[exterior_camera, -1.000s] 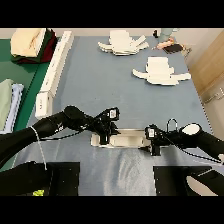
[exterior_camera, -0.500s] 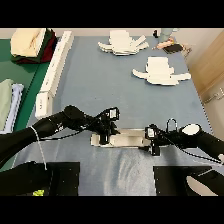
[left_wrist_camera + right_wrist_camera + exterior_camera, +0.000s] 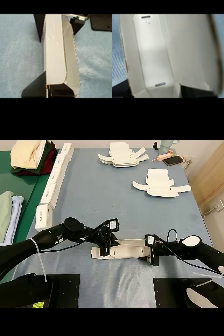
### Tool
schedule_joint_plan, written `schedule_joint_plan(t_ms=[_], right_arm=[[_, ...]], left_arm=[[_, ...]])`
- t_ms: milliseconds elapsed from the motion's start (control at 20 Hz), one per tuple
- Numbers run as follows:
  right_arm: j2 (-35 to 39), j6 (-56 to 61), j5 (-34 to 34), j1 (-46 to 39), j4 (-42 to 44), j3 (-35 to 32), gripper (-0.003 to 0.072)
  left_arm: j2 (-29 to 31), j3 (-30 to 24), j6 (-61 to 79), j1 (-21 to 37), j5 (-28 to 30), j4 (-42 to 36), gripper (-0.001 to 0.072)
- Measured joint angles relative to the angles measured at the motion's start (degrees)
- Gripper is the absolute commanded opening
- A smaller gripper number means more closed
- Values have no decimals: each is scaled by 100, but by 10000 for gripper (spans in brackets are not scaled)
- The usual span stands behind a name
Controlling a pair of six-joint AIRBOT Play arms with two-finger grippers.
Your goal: Fold the box.
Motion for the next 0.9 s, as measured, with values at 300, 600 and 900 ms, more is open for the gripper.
schedule_joint_plan(t_ms=[300, 600, 900], right_arm=[[22, 177, 39, -2, -20, 0, 698], [31, 192, 267, -4, -26, 2, 646], [28, -269, 511, -4, 275, 2, 646]], left_arm=[[0, 0, 2, 0, -17, 2, 18], [0, 0, 4, 0, -24, 4, 18], [0, 0, 4, 0, -28, 7, 18]])
